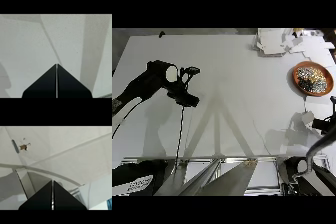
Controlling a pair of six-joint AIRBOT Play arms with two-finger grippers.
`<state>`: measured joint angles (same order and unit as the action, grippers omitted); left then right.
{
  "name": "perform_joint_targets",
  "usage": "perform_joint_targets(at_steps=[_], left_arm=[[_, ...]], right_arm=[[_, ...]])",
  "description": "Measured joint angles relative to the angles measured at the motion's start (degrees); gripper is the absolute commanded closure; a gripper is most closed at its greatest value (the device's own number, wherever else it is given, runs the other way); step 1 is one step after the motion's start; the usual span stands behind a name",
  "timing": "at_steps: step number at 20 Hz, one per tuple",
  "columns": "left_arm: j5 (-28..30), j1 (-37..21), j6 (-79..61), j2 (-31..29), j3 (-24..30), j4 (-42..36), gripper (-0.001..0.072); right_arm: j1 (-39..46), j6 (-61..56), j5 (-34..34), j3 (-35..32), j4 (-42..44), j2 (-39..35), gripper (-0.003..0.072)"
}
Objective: Fold the box and place the chain.
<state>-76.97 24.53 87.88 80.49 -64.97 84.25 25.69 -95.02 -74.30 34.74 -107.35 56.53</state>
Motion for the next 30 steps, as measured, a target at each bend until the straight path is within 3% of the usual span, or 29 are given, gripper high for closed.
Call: perform_joint_targets(at_steps=[10,15,16,17,18,19,24,30], left_arm=[[0.0,0.0,0.0,0.1,0.1,0.0,0.0701],[0.0,0.0,0.0,0.1,0.1,0.0,0.0701],[0.0,0.0,0.0,0.1,0.1,0.0,0.0701],[0.0,0.0,0.0,0.1,0.1,0.0,0.0701],[0.0,0.0,0.0,0.1,0.1,0.0,0.0701],[0.0,0.0,0.0,0.1,0.1,0.0,0.0701],[0.0,0.0,0.0,0.1,0.1,0.0,0.0701],[0.0,0.0,0.0,0.1,0.1,0.0,0.0701]], right_arm=[[0.0,-1.8,1.2,0.8,4.3,0.0,0.067],[0.0,4.6,3.7,7.6,5.2,0.1,0.0667],[0.0,5.5,4.8,9.5,3.2,0.3,0.0649],[0.1,6.3,5.7,11.7,0.8,0.8,0.0508],[0.3,6.8,6.8,14.2,-1.4,1.8,0.0286],[0.8,7.6,7.5,16.5,-2.8,3.3,0.0142],[5.7,11.5,5.9,28.2,-9.0,15.0,0.0135],[13.6,17.0,3.7,32.2,-13.9,22.8,0.0137]])
